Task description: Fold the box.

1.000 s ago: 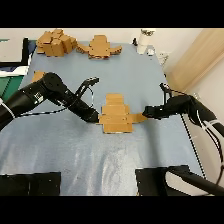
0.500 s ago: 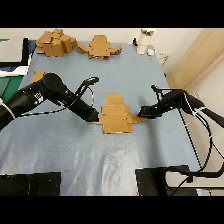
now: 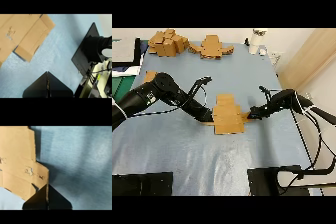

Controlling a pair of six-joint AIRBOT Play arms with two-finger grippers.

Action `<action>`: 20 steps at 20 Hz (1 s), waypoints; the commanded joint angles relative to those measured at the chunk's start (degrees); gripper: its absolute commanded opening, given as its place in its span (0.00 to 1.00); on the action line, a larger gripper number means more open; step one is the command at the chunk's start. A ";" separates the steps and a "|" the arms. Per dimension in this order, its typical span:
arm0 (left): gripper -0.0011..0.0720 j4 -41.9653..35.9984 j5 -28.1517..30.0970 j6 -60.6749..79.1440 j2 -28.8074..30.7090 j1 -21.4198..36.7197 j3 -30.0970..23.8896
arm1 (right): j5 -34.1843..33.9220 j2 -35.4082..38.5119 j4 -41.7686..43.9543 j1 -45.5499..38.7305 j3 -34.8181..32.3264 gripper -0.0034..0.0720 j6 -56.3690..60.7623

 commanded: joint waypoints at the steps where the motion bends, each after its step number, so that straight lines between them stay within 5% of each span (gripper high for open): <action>1: 0.26 -0.55 -0.74 -0.02 -0.04 0.76 0.00 | -1.42 0.50 2.21 2.97 0.00 0.05 -3.17; 2: 0.61 -0.55 -1.44 -0.57 -0.02 1.73 0.00 | -1.40 1.22 3.08 4.55 -0.04 0.05 -3.91; 3: 0.65 -0.59 -2.56 -1.07 -0.04 3.13 0.00 | -1.40 2.19 3.74 6.14 -0.22 0.05 -4.61; 11: 0.78 -0.90 -5.97 1.53 -0.04 18.84 -3.34 | 9.90 19.15 5.33 14.80 -12.15 0.05 -5.38; 13: 0.89 -1.57 -2.75 3.45 -0.09 21.35 -6.34 | 10.25 22.34 5.35 15.96 -14.58 0.05 -3.72; 20: 0.89 -14.27 5.35 16.72 -7.82 22.49 -9.53 | 10.51 26.25 5.25 21.81 -16.11 0.05 1.75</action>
